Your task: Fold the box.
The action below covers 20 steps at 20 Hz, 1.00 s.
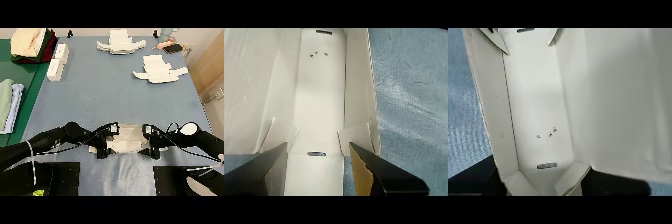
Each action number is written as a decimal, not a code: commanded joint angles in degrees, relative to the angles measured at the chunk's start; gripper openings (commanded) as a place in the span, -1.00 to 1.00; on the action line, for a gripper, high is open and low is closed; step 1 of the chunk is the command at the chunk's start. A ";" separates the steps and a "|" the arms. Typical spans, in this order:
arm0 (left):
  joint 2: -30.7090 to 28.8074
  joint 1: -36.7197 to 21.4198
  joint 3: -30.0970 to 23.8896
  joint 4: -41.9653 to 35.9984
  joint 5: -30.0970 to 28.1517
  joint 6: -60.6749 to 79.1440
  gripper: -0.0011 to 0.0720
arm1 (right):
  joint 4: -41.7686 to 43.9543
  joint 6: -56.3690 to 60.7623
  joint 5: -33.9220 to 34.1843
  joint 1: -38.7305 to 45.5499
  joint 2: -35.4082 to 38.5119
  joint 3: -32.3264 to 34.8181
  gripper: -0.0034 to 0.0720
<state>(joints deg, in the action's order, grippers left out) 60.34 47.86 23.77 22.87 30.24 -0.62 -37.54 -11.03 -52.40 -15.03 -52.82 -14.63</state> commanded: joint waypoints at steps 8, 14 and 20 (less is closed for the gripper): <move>-5.18 -0.09 0.17 17.29 6.16 -22.67 -0.91 | 0.07 0.02 -0.02 0.00 0.04 -0.04 0.44; -26.77 -0.11 1.99 56.37 21.03 -85.59 -0.91 | 0.07 0.02 -0.04 0.00 0.04 -0.04 0.44; -34.86 -10.08 -1.73 58.90 30.86 -119.36 -0.91 | 0.04 0.02 -0.04 0.02 0.04 -0.04 0.44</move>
